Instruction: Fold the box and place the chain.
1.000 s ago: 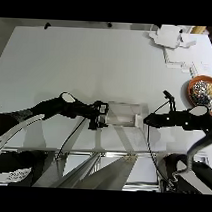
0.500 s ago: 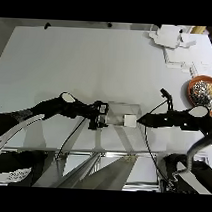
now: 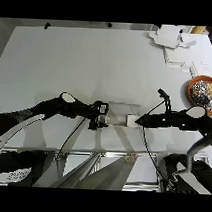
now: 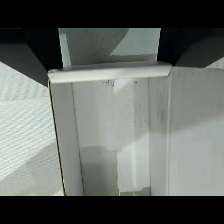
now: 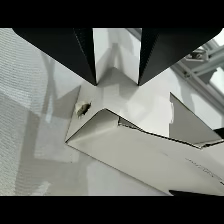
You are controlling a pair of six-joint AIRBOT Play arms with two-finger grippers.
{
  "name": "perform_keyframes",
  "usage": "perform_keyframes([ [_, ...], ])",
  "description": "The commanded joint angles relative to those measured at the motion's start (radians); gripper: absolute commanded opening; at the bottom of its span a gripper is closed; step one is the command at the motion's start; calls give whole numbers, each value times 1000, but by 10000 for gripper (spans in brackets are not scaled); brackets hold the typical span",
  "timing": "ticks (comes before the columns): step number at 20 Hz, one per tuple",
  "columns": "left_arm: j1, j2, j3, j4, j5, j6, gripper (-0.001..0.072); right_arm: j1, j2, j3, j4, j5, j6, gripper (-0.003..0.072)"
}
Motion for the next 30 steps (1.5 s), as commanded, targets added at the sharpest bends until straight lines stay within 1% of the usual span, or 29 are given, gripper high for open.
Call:
perform_keyframes([
  [1,0,1,1,0,0,0,363,4,1,5,1,-30,117,300],
  [3,1,1,1,0,0,0,363,44,1,24,-31,-59,190,350],
  [6,1,1,1,0,0,0,363,168,1,74,-105,-119,273,351],
  [8,1,1,1,0,0,0,363,251,1,100,-207,-157,389,368],
  [9,1,1,1,0,0,0,363,285,1,108,-261,-174,477,428],
  [10,0,1,1,0,0,0,363,317,1,116,-318,-192,573,461],
  [12,0,1,1,0,0,0,363,377,1,141,-426,-222,702,461],
  [15,1,1,1,0,0,0,363,457,-12,184,-567,-224,852,458],
  [18,1,1,1,0,0,0,363,544,-69,224,-635,-222,970,449],
  [20,0,1,1,0,0,0,363,598,-114,253,-679,-219,1033,394],
  [23,0,1,1,0,0,0,363,658,-162,288,-758,-199,1131,358],
  [26,0,1,1,0,0,0,363,679,-197,321,-829,-159,1234,353],
  [27,0,1,1,0,0,0,363,681,-213,335,-832,-146,1247,321],
  [29,0,1,1,0,0,0,363,692,-243,356,-835,-132,1247,307],
  [30,1,1,1,0,0,0,363,700,-252,359,-835,-133,1247,280],
])
